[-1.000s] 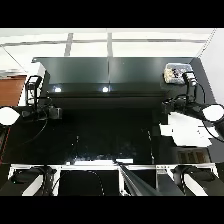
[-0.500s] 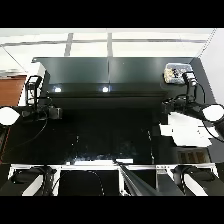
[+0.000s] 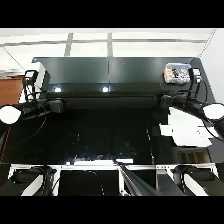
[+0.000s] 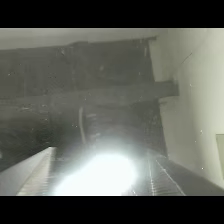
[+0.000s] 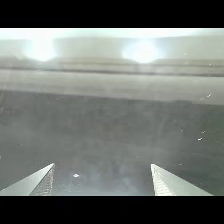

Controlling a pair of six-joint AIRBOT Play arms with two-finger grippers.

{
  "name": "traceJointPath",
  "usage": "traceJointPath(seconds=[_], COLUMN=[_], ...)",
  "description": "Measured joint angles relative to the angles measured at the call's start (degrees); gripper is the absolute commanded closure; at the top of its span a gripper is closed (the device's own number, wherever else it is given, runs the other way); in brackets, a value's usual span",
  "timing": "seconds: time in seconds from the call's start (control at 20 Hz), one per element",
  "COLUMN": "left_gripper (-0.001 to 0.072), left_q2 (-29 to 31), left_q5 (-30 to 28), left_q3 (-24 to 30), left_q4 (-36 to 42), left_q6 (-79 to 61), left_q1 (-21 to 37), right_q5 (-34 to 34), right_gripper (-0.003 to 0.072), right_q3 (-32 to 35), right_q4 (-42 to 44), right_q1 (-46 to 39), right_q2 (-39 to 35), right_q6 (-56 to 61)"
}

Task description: Fold the box and place the chain.

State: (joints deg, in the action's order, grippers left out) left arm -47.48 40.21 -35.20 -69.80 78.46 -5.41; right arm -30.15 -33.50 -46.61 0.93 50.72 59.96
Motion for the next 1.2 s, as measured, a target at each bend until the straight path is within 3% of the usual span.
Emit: traceJointPath(seconds=[0.15,0.3,0.4,0.5,0.65,0.8,0.95,1.0,1.1,1.15,1.2], left_gripper=[0.0005,0.0005,0.0005,0.0005,0.0006,0.0006,0.0006,0.0005,0.0006,0.0006,0.0005], left_q2=[-1.0,-1.4,-1.5,-1.6,-2.3,-3.2,-4.1,-4.4,-5.1,-5.4,-5.6], left_q5=[-0.3,1.0,1.6,2.3,2.6,2.8,2.9,3.0,3.2,3.3,3.5], left_q3=[-0.2,-0.3,-0.3,-0.3,-0.3,-0.3,-0.3,-0.3,-0.3,-0.3,-0.3], left_q4=[0.9,1.4,1.6,1.7,2.2,3.1,3.6,3.9,4.1,4.3,4.3], left_q6=[0.0,0.0,0.0,0.0,0.0,0.0,0.0,0.0,0.0,0.0,0.0], left_q1=[0.0,0.0,0.0,0.0,0.0,0.0,0.0,0.0,0.0,0.0,0.0], right_q5=[-0.5,-7.6,-14.2,-20.4,-29.8,-35.8,-36.0,-35.4,-34.5,-34.4,-34.4], right_gripper=[-0.002,-0.002,-0.002,-0.002,-0.002,-0.002,-0.0019,0.0032,0.0481,0.0628,0.0626], right_q3=[-3.1,-8.5,-11.5,-13.5,-14.8,-15.4,-15.6,-15.6,-15.6,-15.7,-15.7], right_q4=[-11.7,-27.5,-32.2,-29.8,-21.9,-21.3,-22.6,-22.7,-23.3,-23.3,-23.5], right_q1=[-7.7,-24.3,-37.5,-49.5,-59.9,-62.2,-60.9,-60.0,-58.2,-57.4,-56.7], right_q2=[0.3,1.9,4.2,7.4,13.2,17.9,19.9,20.4,21.0,21.2,21.4], right_q6=[11.4,22.5,24.2,19.6,5.3,-5.8,-12.0,-13.4,-15.3,-16.0,-16.4])
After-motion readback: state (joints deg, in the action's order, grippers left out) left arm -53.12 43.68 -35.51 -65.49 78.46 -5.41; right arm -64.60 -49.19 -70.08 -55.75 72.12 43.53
